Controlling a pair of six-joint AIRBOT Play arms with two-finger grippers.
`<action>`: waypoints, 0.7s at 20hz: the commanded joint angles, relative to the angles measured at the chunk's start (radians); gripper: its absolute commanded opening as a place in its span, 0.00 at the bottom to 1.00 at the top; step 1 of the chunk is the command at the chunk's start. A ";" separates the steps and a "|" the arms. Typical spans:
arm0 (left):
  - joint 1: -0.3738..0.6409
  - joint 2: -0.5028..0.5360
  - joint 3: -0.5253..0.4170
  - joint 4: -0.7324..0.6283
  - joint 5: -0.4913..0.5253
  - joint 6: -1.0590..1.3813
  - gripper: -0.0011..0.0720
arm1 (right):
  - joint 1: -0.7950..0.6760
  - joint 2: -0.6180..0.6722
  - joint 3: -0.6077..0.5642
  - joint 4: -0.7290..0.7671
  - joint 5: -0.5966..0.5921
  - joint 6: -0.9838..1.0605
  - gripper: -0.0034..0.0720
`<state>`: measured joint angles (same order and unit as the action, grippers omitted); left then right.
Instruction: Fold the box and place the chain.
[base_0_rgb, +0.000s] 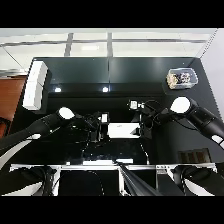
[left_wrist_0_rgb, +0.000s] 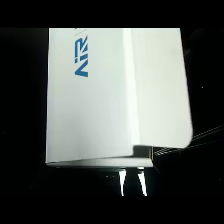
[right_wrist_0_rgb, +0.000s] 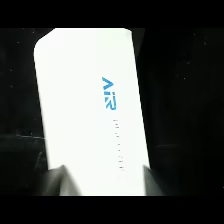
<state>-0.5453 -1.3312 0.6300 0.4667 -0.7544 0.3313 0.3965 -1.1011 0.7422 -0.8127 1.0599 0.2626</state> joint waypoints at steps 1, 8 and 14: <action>0.000 -0.001 0.001 0.000 -0.001 0.000 0.56 | 0.013 0.006 0.000 -0.017 -0.004 0.037 0.46; 0.000 -0.001 0.001 0.000 -0.001 0.000 0.56 | 0.025 0.006 0.000 -0.031 0.005 0.044 0.29; 0.000 -0.001 0.001 0.000 -0.001 0.000 0.56 | 0.025 0.006 -0.001 -0.039 0.005 0.044 0.33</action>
<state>-0.5453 -1.3312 0.6300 0.4671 -0.7555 0.3325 0.4206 -1.0958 0.7418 -0.8440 1.0603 0.3061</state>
